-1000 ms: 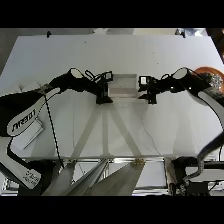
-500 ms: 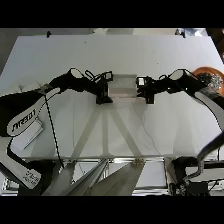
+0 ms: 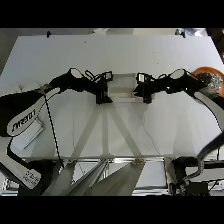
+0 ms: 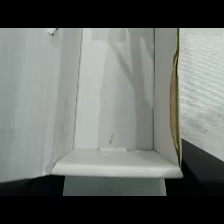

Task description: Fold the box and place the chain.

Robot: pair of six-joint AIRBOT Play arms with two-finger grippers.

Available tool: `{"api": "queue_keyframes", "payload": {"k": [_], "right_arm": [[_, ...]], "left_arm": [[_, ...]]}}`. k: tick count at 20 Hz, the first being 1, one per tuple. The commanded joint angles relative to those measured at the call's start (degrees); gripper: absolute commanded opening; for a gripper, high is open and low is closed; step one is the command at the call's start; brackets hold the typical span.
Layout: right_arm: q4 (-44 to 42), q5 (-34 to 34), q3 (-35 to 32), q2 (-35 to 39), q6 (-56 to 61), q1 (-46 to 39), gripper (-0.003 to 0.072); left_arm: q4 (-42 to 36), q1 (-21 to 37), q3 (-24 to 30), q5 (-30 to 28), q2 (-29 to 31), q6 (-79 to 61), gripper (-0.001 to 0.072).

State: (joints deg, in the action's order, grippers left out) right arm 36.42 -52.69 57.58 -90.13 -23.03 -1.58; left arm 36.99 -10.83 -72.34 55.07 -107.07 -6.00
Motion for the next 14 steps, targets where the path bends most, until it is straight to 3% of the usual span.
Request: {"api": "queue_keyframes", "payload": {"k": [1, 2, 9, 10, 11, 12, 14], "right_arm": [[-0.9, -0.9, 0.0, -0.2, 0.0, 0.5, 0.0275], [-0.9, -0.6, 0.0, -0.2, 0.0, 0.8, 0.0340], [-0.7, 0.7, 0.0, -0.1, 0.5, 1.0, 0.0326], [-0.6, 0.6, 0.0, 0.1, 0.8, 1.0, 0.0231], [-0.6, 0.6, 0.0, 0.4, 1.2, 1.0, 0.0056], [-0.6, 0.7, 0.0, 0.9, 2.3, 1.0, 0.0012], [1.0, 0.6, 0.0, 2.4, 5.3, 1.0, 0.0012]], "left_arm": [[-0.1, 0.0, 0.0, 0.0, 0.0, 0.0, 0.0396], [-0.1, 0.0, 0.0, 0.0, 0.0, 0.0, 0.0396], [-0.1, 0.0, 0.0, 0.0, 0.0, 0.0, 0.0396], [-0.1, 0.0, 0.0, 0.0, 0.0, 0.0, 0.0396], [-0.1, 0.0, 0.0, 0.0, 0.0, 0.0, 0.0396], [-0.1, 0.0, 0.0, 0.0, 0.0, 0.0, 0.0396], [-0.1, 0.0, 0.0, 0.0, 0.0, 0.0, 0.0396]]}}
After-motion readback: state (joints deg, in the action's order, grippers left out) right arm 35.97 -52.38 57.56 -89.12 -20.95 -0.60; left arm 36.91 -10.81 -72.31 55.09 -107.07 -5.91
